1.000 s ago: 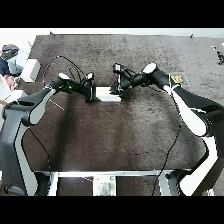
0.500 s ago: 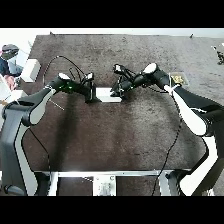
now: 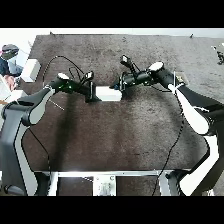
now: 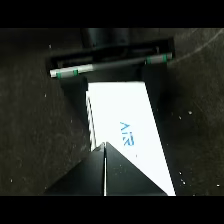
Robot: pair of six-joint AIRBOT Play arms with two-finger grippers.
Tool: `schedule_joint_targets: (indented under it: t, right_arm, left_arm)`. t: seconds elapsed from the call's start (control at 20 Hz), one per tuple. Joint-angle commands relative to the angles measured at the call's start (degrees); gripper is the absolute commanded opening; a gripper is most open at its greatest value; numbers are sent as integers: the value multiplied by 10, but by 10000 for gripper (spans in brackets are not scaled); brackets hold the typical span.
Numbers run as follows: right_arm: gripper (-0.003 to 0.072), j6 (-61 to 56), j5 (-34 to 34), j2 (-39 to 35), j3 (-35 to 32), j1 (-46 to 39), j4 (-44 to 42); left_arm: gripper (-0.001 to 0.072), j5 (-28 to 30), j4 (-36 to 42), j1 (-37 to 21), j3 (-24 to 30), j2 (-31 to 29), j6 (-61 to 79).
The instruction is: Fold the box and place the chain.
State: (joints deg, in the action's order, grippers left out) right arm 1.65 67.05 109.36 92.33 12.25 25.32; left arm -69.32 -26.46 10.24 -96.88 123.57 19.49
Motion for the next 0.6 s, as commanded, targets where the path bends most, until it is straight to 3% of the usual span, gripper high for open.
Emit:
schedule_joint_targets:
  t: [0.0, 0.55]
  right_arm:
    - [8, -43, -7, 14, 0, -2, -2]
    - [8, -138, 4, 58, -1, 0, 101]
  left_arm:
    - [418, -1, -1, 0, 0, 0, 0]
    - [418, -1, -1, 0, 0, 0, 0]
